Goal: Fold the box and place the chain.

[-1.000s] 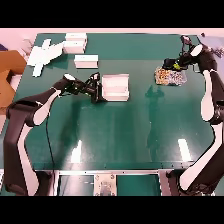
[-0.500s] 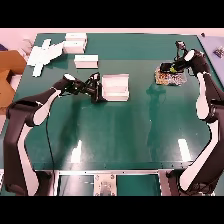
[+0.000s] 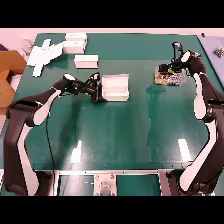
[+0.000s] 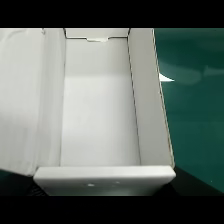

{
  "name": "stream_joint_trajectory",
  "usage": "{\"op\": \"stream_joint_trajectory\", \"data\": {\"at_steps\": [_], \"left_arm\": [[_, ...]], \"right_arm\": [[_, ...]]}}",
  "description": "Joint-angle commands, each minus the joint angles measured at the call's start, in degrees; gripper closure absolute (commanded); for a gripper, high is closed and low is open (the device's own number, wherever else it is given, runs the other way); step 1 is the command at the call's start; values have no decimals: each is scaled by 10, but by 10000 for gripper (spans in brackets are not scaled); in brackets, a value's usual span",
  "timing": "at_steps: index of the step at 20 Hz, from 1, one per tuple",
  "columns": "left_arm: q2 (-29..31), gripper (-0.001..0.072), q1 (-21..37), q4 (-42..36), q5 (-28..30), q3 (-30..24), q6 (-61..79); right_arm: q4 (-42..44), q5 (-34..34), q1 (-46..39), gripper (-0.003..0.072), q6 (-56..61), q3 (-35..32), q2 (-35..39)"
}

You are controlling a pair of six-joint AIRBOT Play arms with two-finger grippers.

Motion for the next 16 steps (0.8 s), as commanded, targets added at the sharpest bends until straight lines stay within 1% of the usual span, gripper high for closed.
{"op": "stream_joint_trajectory", "data": {"at_steps": [1,6,12,16], "left_arm": [[0,181,0,0,0,0,0],[0,181,0,0,0,0,0],[0,181,0,0,1,0,0],[0,181,0,0,2,0,0]], "right_arm": [[-1,0,4,678,-5,0,21],[-1,3,4,680,-5,0,91],[-20,63,15,680,-19,0,162],[-21,60,41,681,-44,0,239]]}}
